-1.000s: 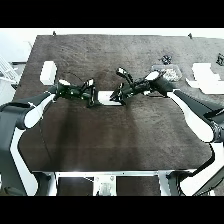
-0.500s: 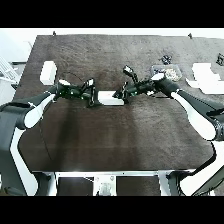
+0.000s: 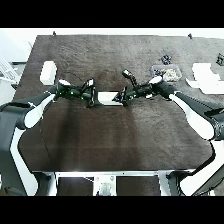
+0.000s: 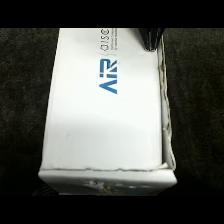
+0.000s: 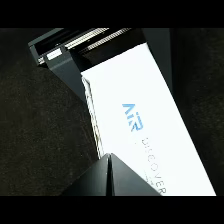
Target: Fold the box and place the chain.
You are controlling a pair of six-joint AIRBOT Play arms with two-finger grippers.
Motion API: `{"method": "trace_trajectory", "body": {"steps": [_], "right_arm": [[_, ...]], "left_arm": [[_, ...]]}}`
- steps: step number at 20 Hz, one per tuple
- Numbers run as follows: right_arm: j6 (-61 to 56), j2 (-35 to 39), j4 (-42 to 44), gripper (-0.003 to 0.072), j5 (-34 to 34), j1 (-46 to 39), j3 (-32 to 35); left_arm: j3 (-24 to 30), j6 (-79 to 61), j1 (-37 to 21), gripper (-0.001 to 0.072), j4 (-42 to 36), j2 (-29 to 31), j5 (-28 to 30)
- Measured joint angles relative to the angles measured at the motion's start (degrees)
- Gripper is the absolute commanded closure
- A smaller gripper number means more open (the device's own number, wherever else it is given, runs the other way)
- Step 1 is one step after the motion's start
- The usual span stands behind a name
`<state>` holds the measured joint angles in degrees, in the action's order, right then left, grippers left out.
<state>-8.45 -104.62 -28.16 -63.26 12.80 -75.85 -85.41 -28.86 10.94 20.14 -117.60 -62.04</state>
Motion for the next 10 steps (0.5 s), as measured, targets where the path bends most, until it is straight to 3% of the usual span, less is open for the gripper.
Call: {"method": "trace_trajectory", "body": {"steps": [7,10], "right_arm": [[3.19,13.70,9.05,0.0684,2.82,-1.03,1.05],[1.42,22.93,10.36,0.0683,6.27,-0.90,6.03]], "left_arm": [[0.00,0.22,-0.02,0.0402,-0.07,0.00,0.07],[0.00,0.15,-0.04,0.0402,-0.07,0.00,0.07]]}}
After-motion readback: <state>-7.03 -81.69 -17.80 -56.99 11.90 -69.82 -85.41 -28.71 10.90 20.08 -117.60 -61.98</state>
